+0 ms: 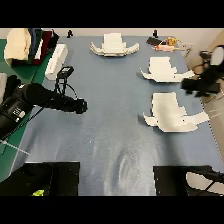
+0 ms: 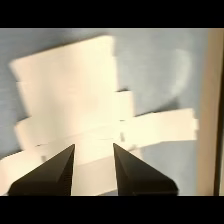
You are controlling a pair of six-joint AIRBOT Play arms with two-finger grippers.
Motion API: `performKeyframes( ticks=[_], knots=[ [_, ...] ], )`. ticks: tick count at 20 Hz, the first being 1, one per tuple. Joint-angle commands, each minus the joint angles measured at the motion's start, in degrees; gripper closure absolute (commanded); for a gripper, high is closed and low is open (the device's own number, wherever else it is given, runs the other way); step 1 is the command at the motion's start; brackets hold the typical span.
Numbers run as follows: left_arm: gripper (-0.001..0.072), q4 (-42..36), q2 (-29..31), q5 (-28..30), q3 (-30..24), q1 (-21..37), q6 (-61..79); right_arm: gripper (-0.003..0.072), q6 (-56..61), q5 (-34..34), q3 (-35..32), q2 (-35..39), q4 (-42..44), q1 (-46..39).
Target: Fold the box.
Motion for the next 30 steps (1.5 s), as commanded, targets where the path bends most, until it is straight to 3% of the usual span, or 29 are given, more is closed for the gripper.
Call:
performKeyframes(
  ticks=[1, 3, 7, 16, 18, 21, 26, 28, 30],
  knots=[
    [0.0189, -0.35, -0.02, 0.31, -0.02, 0.04, -3.67, 0.0302, -7.76, 0.26, -3.1, -0.85, -2.19, -17.49],
    [0.0301, -0.87, -0.02, 0.17, -0.02, 0.04, -4.72, 0.0302, -13.75, 0.7, -3.19, -3.91, 3.87, -24.7],
    [0.0301, -3.65, -0.02, -0.35, -0.02, 0.04, -6.05, 0.0302, -20.74, 1.16, -3.13, -9.4, 6.43, -31.06],
    [0.0301, -7.26, -0.02, -3.34, -0.02, 0.04, -6.36, 0.0313, -33.9, 2.93, -1.55, -18.16, 19.74, -31.65],
    [0.0301, -7.23, -0.02, -3.45, -0.02, 0.04, -6.34, 0.0414, -38.05, 4.0, -1.14, -18.16, 25.53, -31.63],
    [0.0302, -7.26, -0.02, -3.56, -0.02, 0.04, -5.51, 0.0669, -41.88, 7.65, -0.98, -18.25, 36.68, -31.54],
    [0.0302, -7.23, -0.02, -5.68, -0.02, 0.04, -1.27, 0.0682, -37.03, 11.82, -2.99, -16.48, 49.03, -26.12],
    [0.0302, -7.21, -0.02, -6.78, -0.02, 0.04, 0.46, 0.0682, -35.89, 9.7, -8.13, -12.02, 51.93, -20.98],
    [0.0302, -6.97, -0.02, -7.04, -0.02, 0.07, 1.95, 0.0682, -32.57, 3.3, -14.75, -6.05, 51.06, -14.73]
  ],
)
